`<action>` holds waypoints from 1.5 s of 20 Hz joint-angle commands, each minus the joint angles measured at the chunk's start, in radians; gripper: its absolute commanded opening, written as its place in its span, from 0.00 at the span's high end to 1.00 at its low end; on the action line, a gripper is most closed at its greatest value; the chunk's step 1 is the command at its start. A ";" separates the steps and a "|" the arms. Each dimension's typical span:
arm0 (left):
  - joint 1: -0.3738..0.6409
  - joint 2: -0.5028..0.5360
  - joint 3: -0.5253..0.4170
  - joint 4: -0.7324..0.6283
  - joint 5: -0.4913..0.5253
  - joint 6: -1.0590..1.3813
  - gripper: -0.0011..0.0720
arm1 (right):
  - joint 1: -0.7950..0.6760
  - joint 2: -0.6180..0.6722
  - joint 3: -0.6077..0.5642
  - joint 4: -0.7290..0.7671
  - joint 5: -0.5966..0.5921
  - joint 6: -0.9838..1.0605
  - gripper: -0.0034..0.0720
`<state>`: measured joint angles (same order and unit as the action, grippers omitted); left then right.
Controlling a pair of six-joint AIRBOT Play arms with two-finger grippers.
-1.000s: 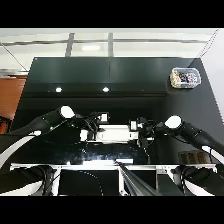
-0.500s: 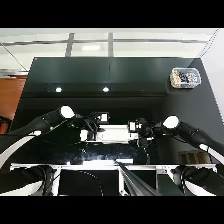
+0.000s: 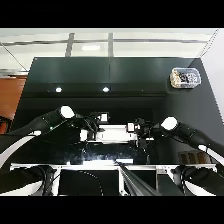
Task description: Fold the box and place the chain.
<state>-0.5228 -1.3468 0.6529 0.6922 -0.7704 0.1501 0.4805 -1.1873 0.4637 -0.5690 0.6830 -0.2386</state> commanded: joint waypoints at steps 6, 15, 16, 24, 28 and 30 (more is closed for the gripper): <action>0.001 0.038 0.004 0.010 -0.019 -0.050 0.95 | 0.002 -0.001 -0.001 -0.006 -0.010 0.005 0.15; 0.006 0.070 0.071 0.203 -0.135 -0.268 0.19 | 0.002 -0.001 -0.001 -0.008 -0.011 0.006 0.48; 0.008 0.091 0.092 0.292 -0.167 -0.362 0.19 | 0.002 -0.001 -0.001 -0.007 -0.011 0.006 0.47; 0.007 0.298 0.164 0.693 -0.658 -1.034 0.95 | 0.002 -0.001 -0.001 -0.008 -0.011 0.006 0.47; -0.023 0.303 0.042 0.174 -0.607 -1.056 0.95 | 0.002 -0.001 -0.001 -0.008 -0.011 0.006 0.47; -0.024 0.303 -0.009 -0.052 -0.371 -1.014 0.95 | 0.002 -0.001 -0.001 -0.008 -0.011 0.006 0.47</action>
